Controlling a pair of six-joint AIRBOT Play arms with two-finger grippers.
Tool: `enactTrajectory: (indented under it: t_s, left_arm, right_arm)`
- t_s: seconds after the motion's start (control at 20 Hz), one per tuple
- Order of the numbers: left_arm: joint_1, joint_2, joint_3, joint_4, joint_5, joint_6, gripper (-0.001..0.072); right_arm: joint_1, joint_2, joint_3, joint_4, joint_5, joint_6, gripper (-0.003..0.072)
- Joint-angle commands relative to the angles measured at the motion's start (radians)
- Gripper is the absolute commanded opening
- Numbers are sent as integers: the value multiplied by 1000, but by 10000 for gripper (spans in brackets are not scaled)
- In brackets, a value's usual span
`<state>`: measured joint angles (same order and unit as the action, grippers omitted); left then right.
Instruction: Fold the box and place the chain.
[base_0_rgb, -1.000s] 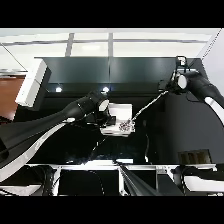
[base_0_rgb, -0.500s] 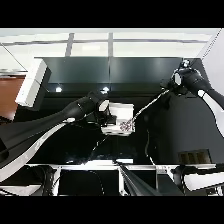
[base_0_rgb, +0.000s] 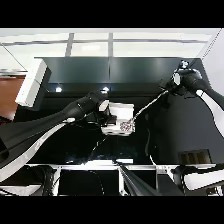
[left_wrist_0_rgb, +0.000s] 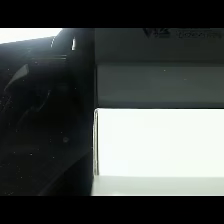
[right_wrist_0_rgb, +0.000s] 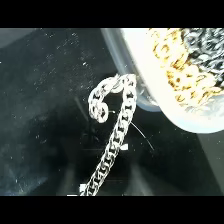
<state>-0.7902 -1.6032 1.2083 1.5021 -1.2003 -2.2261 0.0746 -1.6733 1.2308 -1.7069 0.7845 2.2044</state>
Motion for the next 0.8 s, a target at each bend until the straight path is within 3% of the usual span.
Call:
enactTrajectory:
  t_s: [0.0, 0.1, 0.25, 0.45, 0.6, 0.75]
  left_arm:
    - [-1, 0, 1, 0, -1, -3, 36]
    - [-1, 0, 1, 0, -1, -3, 35]
    - [0, 0, 1, 0, -1, -3, 35]
    - [0, 0, 1, 0, -2, -3, 36]
    - [0, 0, 1, 0, -13, -3, 35]
    - [0, 0, 1, 0, -17, -3, 35]
  right_arm:
    - [0, -4, -1, 35, 14, -40, 228]
    - [0, -4, 3, 35, 46, -56, 17]
    - [0, 0, 32, 36, 119, -110, 16]
    - [2, 82, 41, 196, 215, -455, 16]
    - [10, 219, 35, 323, 333, -631, 16]
    - [45, 429, -7, 410, 373, -701, 16]
